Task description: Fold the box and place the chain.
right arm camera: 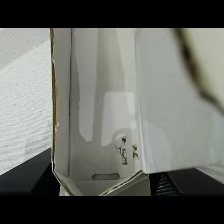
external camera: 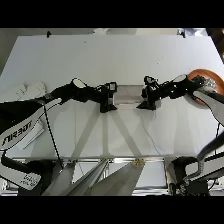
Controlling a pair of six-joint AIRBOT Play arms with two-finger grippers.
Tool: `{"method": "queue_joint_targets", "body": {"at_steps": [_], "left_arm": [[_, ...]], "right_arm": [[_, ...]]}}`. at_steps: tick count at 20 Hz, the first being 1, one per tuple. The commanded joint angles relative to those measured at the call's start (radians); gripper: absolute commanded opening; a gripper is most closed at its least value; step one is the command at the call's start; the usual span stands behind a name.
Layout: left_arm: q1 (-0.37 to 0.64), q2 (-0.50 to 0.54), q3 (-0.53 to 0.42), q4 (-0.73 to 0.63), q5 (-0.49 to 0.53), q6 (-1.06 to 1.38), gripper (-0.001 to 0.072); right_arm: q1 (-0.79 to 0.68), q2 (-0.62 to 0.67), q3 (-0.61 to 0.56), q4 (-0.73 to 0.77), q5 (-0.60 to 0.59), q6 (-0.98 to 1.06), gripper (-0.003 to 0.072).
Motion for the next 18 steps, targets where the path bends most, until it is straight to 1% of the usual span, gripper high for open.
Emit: {"method": "queue_joint_targets", "body": {"at_steps": [1, 3, 4, 5, 6, 9, 11, 12, 18], "left_arm": [[0.0, -0.001, -0.001, 0.0, 0.001, 0.0, 0.0218], [0.0, -0.001, -0.001, 0.0, 0.0, 0.0, 0.0218], [0.0, -0.001, -0.001, 0.0, 0.001, 0.0, 0.0218], [0.0, -0.001, -0.001, 0.0, 0.001, 0.0, 0.0218], [0.0, -0.001, -0.001, 0.0, 0.001, 0.0, 0.0218], [0.0, -0.001, -0.001, 0.0, 0.001, 0.0, 0.0218], [0.0, -0.001, -0.001, 0.0, 0.0, 0.0, 0.0218], [0.0, -0.001, -0.001, 0.0, 0.001, 0.0, 0.0217], [0.0, -0.001, -0.001, 0.0, 0.001, 0.0, 0.0217]], "right_arm": [[0.001, 0.0, 0.001, 0.038, -0.008, 0.001, 0.0297], [0.001, 0.0, 0.001, 0.04, 0.003, 0.001, 0.0313], [0.001, 0.0, 0.001, 0.044, 0.008, 0.001, 0.0452], [0.001, 0.0, 0.001, 0.051, 0.011, 0.001, 0.0622], [0.0, 0.002, 0.001, 0.055, 0.021, 0.001, 0.0661], [0.0, 0.034, 0.001, 0.036, 0.023, 0.001, 0.0661], [0.0, 0.069, 0.001, -0.018, 0.022, 0.002, 0.0661], [0.0, 0.089, 0.001, -0.064, 0.022, 0.012, 0.0661], [0.0, 0.222, 0.001, -0.389, 0.015, 0.326, 0.0657]]}}
